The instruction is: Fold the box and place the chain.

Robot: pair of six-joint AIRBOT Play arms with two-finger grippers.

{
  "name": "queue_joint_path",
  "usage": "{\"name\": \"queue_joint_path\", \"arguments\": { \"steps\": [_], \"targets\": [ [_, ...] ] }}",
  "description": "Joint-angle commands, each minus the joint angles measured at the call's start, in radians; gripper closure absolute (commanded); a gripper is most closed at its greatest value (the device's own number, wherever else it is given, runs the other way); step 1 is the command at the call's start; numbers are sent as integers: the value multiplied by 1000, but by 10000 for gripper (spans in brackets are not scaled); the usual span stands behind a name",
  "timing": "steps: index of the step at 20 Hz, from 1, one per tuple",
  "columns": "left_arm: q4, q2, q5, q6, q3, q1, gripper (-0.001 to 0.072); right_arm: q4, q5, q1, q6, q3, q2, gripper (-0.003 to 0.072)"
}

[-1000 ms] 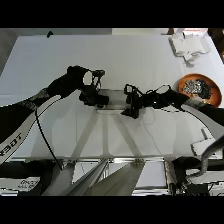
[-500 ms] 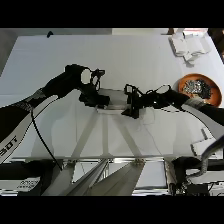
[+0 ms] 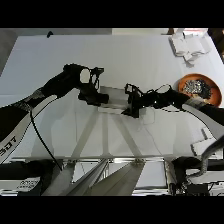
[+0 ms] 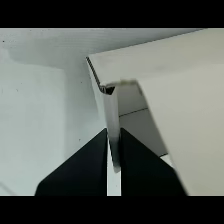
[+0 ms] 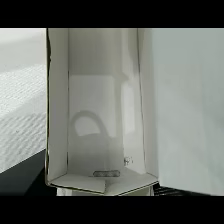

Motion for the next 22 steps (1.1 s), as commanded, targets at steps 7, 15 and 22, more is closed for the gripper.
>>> {"name": "queue_joint_path", "arguments": {
  "steps": [7,15,22],
  "targets": [
    [-3,-18,59,3,1,-2,294,0,1,1,-3,0,-1,216],
    [139,-27,133,-8,1,-2,377,0,1,1,-3,0,-1,216],
    [142,-74,113,-104,1,-20,389,0,1,1,-2,0,-1,216]
  ]
}}
